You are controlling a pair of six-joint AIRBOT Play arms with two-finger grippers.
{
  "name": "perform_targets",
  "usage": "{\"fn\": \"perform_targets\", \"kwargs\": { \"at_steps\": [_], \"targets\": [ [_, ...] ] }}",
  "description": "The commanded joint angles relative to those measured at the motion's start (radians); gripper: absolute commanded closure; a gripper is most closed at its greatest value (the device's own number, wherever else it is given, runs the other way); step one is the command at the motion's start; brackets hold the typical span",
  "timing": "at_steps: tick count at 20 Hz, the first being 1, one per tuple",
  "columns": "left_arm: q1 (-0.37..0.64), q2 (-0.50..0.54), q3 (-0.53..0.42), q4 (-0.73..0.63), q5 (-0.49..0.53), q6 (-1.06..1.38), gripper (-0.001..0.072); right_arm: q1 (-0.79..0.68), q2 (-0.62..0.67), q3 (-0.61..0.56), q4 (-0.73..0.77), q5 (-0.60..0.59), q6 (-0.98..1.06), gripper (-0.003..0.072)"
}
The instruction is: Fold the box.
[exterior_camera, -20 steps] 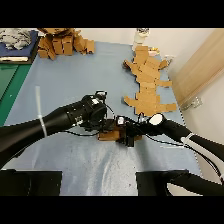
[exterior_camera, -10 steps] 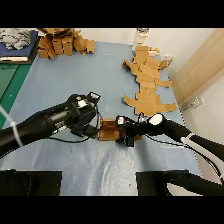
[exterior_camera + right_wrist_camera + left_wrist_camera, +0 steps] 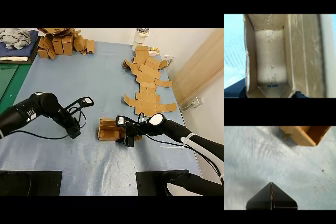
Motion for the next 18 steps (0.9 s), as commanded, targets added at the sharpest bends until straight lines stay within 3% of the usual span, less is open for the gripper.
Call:
{"fn": "perform_targets", "kwargs": {
  "at_steps": [1,6,9,11,12,16,17,18],
  "targets": [
    [0.101,-0.069,-0.019,-0.256,0.121,0.499,0.0698,0.000,0.000,0.000,0.003,0.004,0.000,0.0080],
    [-0.016,-0.051,-0.148,-0.349,0.239,0.976,0.0698,0.000,0.000,0.000,0.003,0.006,0.000,0.0080],
    [-0.010,-0.047,-0.232,-0.647,0.246,1.225,0.0698,0.000,0.000,0.000,0.002,0.006,0.000,0.0092],
    [0.030,-0.034,-0.261,-0.868,0.174,1.345,0.0698,0.000,0.000,0.000,0.002,0.006,0.000,0.0092],
    [0.059,-0.032,-0.277,-0.915,0.136,1.420,0.0697,0.000,0.000,0.000,0.002,0.006,0.000,0.0093],
    [0.118,-0.034,-0.330,-0.890,0.203,1.510,0.0693,0.000,0.000,0.000,0.002,0.005,0.000,0.0092],
    [0.114,-0.035,-0.333,-0.885,0.221,1.509,0.0542,0.000,0.000,0.000,0.002,0.004,0.000,0.0092],
    [0.106,-0.045,-0.333,-0.900,0.221,1.508,0.0096,0.000,0.000,0.000,0.002,0.004,0.000,0.0092]
  ]
}}
